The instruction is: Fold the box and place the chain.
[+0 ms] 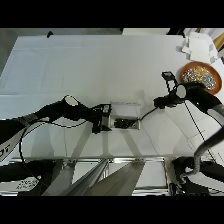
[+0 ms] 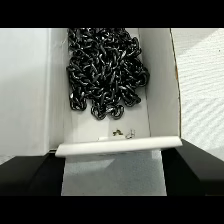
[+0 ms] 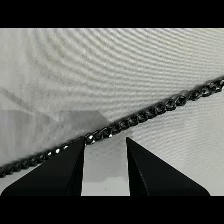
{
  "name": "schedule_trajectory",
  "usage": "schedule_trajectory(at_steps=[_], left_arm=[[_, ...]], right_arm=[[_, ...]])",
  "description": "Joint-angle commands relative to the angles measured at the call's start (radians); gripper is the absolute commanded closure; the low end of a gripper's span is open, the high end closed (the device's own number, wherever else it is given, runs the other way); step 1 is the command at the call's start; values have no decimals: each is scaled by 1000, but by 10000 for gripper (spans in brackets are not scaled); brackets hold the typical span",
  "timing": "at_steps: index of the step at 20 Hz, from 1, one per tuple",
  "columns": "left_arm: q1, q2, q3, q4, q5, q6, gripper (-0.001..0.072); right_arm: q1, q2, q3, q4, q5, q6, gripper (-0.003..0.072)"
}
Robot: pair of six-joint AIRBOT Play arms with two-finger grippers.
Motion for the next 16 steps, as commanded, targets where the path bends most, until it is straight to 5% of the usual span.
schedule_trajectory(at_steps=[1, 4, 6, 11, 16], left_arm=[[1, 0, 0, 0, 0, 0, 297], [1, 0, 0, 0, 0, 0, 297], [1, 0, 0, 0, 0, 0, 297], [1, 0, 0, 0, 0, 0, 297], [1, 0, 0, 0, 0, 0, 297]], right_arm=[[0, -25, 0, 7, -1, 3, 430], [1, -55, -2, 14, 7, 2, 437], [1, -51, -2, 14, 23, -1, 659], [0, 30, -1, 11, 45, -2, 674], [1, 247, -2, 13, 130, -10, 674]])
